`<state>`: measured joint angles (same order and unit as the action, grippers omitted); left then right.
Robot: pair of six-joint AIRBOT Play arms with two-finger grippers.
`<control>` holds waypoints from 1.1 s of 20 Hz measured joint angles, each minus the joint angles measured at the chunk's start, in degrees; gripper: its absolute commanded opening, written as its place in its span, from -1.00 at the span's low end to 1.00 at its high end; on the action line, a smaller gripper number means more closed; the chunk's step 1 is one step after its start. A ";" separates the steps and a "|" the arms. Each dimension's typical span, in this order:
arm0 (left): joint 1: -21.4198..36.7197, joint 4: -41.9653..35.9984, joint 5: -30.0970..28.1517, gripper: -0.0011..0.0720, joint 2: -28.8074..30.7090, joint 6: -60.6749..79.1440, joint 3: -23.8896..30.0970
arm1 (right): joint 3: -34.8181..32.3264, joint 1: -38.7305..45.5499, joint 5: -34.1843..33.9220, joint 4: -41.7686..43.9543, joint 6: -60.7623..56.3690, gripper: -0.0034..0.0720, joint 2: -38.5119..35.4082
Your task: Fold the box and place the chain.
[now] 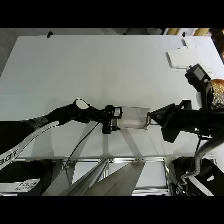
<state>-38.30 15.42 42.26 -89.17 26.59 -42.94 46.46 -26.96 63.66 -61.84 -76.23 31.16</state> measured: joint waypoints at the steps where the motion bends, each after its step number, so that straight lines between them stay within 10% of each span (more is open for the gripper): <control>1: -0.02 0.00 0.00 -0.12 0.00 0.00 0.00 | -0.13 -1.49 -1.44 0.02 0.02 -0.87 0.81; 13: 0.00 0.00 0.00 -0.12 0.00 0.00 0.00 | -0.42 -5.44 -10.23 -4.85 0.17 -0.87 12.83; 22: 0.00 0.00 0.00 -0.12 0.00 0.00 0.00 | -0.42 -0.79 -12.22 -2.49 3.72 -0.87 3.89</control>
<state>-38.30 15.42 42.26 -89.17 26.59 -42.94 46.04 -27.75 51.44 -64.34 -72.51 35.05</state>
